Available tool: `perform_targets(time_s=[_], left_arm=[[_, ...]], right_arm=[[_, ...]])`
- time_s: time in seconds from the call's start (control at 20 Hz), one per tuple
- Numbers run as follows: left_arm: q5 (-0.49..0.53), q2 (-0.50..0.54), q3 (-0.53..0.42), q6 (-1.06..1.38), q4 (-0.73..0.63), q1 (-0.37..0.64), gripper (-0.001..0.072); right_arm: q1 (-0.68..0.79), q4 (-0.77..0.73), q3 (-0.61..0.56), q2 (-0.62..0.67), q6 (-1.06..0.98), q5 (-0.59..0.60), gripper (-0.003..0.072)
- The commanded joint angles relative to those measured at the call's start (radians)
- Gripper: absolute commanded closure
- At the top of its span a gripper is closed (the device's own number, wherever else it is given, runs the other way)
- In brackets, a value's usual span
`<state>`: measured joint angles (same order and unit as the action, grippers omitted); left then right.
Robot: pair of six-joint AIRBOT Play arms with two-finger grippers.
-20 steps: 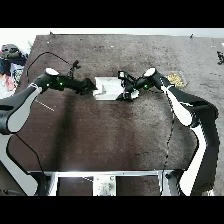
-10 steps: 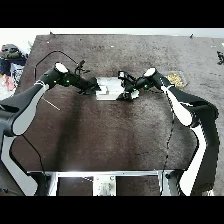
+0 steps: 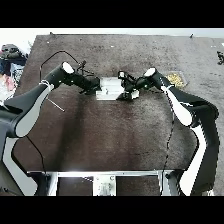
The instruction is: Fold the box and place the chain.
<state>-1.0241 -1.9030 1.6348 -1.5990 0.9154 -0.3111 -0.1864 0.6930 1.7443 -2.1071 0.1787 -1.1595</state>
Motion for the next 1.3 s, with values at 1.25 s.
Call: perform_targets(time_s=[1.25], left_arm=[[-0.222, -0.200, 0.367, -0.436, 0.718, -0.191, 0.0485]], right_arm=[[-0.001, -0.001, 0.000, 0.000, 0.000, 0.000, 0.0148]])
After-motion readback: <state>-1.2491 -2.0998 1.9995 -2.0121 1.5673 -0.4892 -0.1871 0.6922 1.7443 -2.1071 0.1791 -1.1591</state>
